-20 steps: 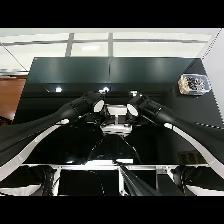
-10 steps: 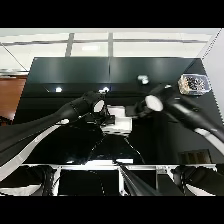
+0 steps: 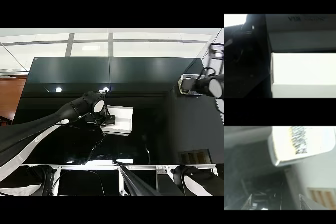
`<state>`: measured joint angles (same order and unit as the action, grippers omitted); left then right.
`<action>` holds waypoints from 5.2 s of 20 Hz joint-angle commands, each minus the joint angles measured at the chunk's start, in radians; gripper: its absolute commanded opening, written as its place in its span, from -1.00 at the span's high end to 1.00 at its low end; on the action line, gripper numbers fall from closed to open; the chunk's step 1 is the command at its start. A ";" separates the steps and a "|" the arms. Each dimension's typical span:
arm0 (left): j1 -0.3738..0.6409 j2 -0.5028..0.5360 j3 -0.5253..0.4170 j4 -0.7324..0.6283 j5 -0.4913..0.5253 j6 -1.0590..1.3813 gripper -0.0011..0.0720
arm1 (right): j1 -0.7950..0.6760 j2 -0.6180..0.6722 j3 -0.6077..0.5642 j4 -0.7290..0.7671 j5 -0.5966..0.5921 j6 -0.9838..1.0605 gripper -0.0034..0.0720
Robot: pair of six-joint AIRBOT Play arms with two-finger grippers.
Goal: Fold the box and place the chain.
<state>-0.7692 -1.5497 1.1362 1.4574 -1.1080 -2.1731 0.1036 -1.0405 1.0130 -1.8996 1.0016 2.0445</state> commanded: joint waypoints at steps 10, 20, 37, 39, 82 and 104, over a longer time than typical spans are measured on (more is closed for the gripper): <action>0.001 -0.001 0.000 0.000 -0.002 0.000 0.89 | -0.434 -0.603 0.456 0.619 0.015 0.234 -0.51; 0.001 -0.001 0.000 0.000 -0.001 0.000 0.89 | -0.431 -0.735 0.500 0.657 -0.019 0.252 -0.51; 0.001 -0.001 0.000 0.000 0.000 0.000 0.89 | -0.434 -0.624 0.593 0.721 0.046 -0.266 0.87; 0.001 -0.001 0.000 0.000 0.005 0.000 0.89 | -0.434 -0.534 0.593 0.720 0.046 -0.327 0.87; 0.001 -0.001 0.000 0.000 0.006 0.000 0.89 | 0.128 -0.008 0.296 1.290 0.436 -0.760 0.89; 0.001 -0.001 0.000 0.000 0.003 0.000 0.89 | 0.218 -0.014 -0.270 1.323 -0.068 -0.753 -0.08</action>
<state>-0.7692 -1.5501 1.1362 1.4570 -1.1034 -2.1735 0.3508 -1.0561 0.7364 -0.5747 0.8948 1.3094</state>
